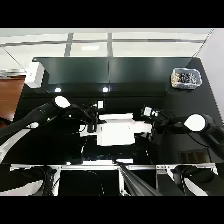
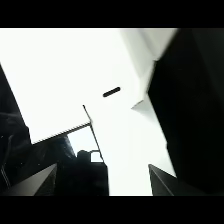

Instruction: Fold the box and place the chain.

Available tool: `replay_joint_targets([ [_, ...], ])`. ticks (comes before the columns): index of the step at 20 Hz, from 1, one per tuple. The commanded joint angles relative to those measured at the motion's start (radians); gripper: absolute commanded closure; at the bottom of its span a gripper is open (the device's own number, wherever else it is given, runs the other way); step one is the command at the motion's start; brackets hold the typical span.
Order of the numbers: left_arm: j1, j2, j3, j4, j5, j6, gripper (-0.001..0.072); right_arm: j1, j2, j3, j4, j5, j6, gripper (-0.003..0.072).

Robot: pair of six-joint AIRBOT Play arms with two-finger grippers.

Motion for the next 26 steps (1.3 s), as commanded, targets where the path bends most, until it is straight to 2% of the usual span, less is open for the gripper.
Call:
replay_joint_targets([
  [1,-0.005,-0.031,-0.001,0.021,0.037,0.005,0.0687,0.007,-0.046,0.001,0.039,0.032,-0.185,0.0039],
  [4,-0.012,-0.034,-0.001,0.011,0.038,0.005,0.0686,0.018,-0.068,0.0,0.044,0.027,-0.278,0.004],
  [7,-0.011,-0.034,0.0,0.011,0.039,0.005,0.0686,0.078,-0.127,0.0,0.081,-0.034,-0.344,0.0039],
  [9,-0.011,-0.034,0.0,0.011,0.038,0.005,0.0686,0.115,-0.172,0.0,0.09,-0.09,-0.347,0.0039],
  [13,-0.011,-0.034,0.0,0.011,0.038,0.005,0.0686,0.149,-0.219,0.0,0.116,-0.1,-0.379,0.0039],
  [17,-0.011,-0.034,-0.001,0.011,0.038,0.005,0.0686,0.203,-0.249,0.0,0.16,-0.169,-0.379,0.004],
  [26,-0.011,-0.034,-0.001,0.011,0.037,0.005,0.0686,0.118,-0.232,0.064,0.205,-0.176,-0.364,0.004],
])
